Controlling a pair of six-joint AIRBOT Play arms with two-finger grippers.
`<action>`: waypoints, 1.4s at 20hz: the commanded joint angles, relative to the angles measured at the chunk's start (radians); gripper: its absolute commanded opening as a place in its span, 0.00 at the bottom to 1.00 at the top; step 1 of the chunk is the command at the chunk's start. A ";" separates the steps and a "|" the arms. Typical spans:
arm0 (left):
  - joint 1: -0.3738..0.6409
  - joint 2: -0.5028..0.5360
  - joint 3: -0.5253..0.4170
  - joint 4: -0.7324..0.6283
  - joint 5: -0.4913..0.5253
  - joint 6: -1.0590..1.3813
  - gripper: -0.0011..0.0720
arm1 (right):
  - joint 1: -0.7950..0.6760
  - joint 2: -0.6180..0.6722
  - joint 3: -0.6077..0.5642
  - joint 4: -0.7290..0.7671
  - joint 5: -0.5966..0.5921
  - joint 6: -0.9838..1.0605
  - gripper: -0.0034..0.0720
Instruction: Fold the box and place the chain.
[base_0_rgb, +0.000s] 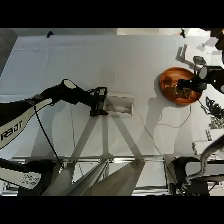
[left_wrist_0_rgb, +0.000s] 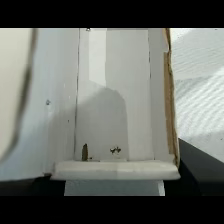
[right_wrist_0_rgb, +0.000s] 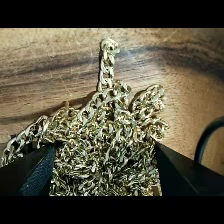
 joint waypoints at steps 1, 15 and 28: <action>0.000 0.000 0.001 0.000 0.000 0.000 0.61 | -0.002 -0.026 -0.002 0.050 -0.016 0.000 0.84; 0.000 0.000 0.001 0.000 0.000 0.000 0.61 | -0.002 0.159 -0.002 0.058 0.089 -0.064 0.05; 0.000 0.000 0.001 0.000 0.000 0.000 0.61 | 0.077 0.671 -0.043 0.127 0.308 -0.236 0.05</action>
